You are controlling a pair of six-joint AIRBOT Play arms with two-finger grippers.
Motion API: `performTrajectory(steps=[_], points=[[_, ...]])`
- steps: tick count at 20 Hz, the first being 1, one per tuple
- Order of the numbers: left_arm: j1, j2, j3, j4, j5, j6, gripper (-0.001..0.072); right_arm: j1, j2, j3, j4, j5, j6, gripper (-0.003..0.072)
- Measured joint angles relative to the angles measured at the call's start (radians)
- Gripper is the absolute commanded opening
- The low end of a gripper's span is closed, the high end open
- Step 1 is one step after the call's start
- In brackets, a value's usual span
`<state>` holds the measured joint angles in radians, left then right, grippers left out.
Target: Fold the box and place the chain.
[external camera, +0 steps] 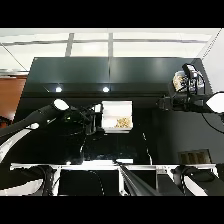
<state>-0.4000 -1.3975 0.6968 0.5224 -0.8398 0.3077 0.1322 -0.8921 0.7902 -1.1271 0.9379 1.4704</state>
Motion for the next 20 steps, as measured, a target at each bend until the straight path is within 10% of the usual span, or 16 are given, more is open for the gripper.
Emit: performTrajectory(steps=[2, 6, 7, 8, 20], points=[[-0.004, -0.003, 0.003, 0.006, -0.001, 0.000, 0.0475, 0.000, 0.000, 0.000, 0.000, -0.002, 0.000, 0.0378], [-0.019, -0.005, 0.006, 0.021, 0.003, 0.000, 0.0460, 0.006, -0.003, 0.000, -0.001, -0.018, 0.000, 0.0380], [-0.026, -0.006, 0.006, 0.030, 0.003, 0.000, 0.0460, 0.017, -0.004, 0.000, -0.002, -0.038, -0.002, 0.0473], [-0.032, -0.006, 0.006, 0.039, 0.004, 0.000, 0.0460, 0.031, -0.006, 0.000, -0.002, -0.063, -0.004, 0.0720], [-0.048, -0.007, 0.007, 0.076, 0.049, -0.003, 0.0461, 0.195, -0.283, 0.039, 0.323, -0.228, -0.429, 0.0718]])
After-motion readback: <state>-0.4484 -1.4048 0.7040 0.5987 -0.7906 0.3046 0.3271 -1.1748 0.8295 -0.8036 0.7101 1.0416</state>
